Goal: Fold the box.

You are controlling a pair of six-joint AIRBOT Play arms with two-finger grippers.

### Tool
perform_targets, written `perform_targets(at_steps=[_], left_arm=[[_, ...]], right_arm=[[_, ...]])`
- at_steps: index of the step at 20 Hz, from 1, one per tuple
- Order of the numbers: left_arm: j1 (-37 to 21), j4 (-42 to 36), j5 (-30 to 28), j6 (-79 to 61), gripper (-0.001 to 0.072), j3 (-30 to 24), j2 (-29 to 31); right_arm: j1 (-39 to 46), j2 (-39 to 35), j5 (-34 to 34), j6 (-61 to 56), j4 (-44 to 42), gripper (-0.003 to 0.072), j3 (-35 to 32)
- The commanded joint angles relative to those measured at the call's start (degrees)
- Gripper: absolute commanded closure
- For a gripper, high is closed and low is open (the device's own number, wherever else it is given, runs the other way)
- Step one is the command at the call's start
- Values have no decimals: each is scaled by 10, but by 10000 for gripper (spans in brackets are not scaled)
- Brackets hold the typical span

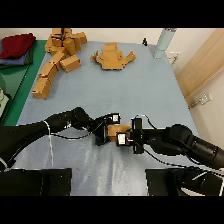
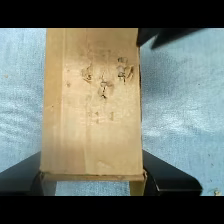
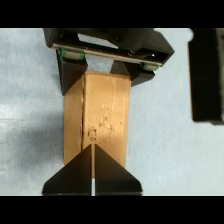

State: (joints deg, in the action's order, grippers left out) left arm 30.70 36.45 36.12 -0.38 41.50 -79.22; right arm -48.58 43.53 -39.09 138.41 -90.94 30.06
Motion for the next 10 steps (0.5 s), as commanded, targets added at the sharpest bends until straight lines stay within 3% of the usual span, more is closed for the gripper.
perform_targets(at_steps=[1, 10], left_arm=[[0, 0, 0, 0, 288, 0, 0], [0, 0, 0, 0, 288, 0, 0]], right_arm=[[0, -9, -10, -41, 53, 680, 0], [0, 27, -24, -50, 37, 680, 0]])
